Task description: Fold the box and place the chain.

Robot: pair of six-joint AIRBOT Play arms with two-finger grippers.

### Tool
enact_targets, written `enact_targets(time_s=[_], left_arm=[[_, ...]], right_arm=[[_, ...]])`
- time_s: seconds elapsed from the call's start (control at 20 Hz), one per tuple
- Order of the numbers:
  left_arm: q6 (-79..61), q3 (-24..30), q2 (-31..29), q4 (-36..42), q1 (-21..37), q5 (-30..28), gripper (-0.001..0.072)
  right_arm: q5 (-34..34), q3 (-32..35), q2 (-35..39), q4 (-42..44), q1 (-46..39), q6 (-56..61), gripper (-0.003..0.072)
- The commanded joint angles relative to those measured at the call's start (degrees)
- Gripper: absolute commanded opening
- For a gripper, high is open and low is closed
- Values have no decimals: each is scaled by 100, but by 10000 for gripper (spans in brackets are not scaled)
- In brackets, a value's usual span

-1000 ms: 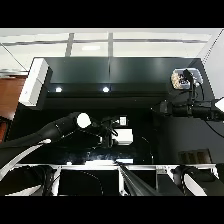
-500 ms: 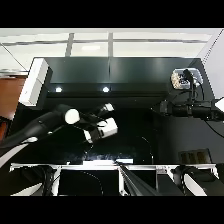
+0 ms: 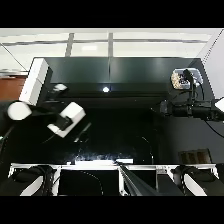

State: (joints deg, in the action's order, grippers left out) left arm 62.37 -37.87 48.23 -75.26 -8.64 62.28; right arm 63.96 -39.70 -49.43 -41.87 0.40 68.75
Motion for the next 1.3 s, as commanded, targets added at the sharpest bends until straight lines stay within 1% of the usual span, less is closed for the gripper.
enact_targets(time_s=[0.0,0.1,0.2,0.3,0.35,0.45,0.55,0.65,0.75,0.85,0.9,1.05,1.15,1.2,1.25], left_arm=[[70,420,-651,-140,1650,103,343],[94,428,-651,-72,2618,-173,343],[11,348,-625,-216,3287,-162,343],[-280,313,-621,-772,3770,-225,342],[-278,308,-621,-1058,3980,-350,344],[-280,306,-503,-1058,4527,-787,346],[-601,275,-164,-807,4865,-1082,353],[-1318,192,323,-601,4900,-1141,353],[-1460,-55,876,-214,4817,-1309,353],[-1934,-404,1397,208,4732,-1180,353],[-2181,-581,1611,229,4690,-1049,353],[-2214,-1051,2050,319,4680,-1008,353],[-2216,-1198,2253,610,4673,-1049,363],[-2201,-1196,2302,636,4623,-1154,566],[-2153,-1196,2321,623,4570,-1161,713]], right_arm=[[-17,-4,0,-24,-4,-50,37],[-96,-4,0,-24,-4,-109,37],[-155,-4,0,-31,-4,-221,38],[-83,-4,0,-15,-2,-216,38],[-15,-4,0,2,0,-216,38],[7,-4,0,0,0,-216,38],[-17,-4,0,-2,-2,-216,38],[-31,-4,0,0,-2,-216,38],[-39,-4,0,-4,-2,-216,38],[-37,-4,0,-4,-2,-212,38],[-37,-4,0,-2,-2,-208,38],[-39,-4,0,-4,0,-188,38],[-109,-4,-2,-44,-2,-190,38],[-173,-4,-2,-42,-2,-190,38],[-210,-4,-2,-39,-2,-190,38]])
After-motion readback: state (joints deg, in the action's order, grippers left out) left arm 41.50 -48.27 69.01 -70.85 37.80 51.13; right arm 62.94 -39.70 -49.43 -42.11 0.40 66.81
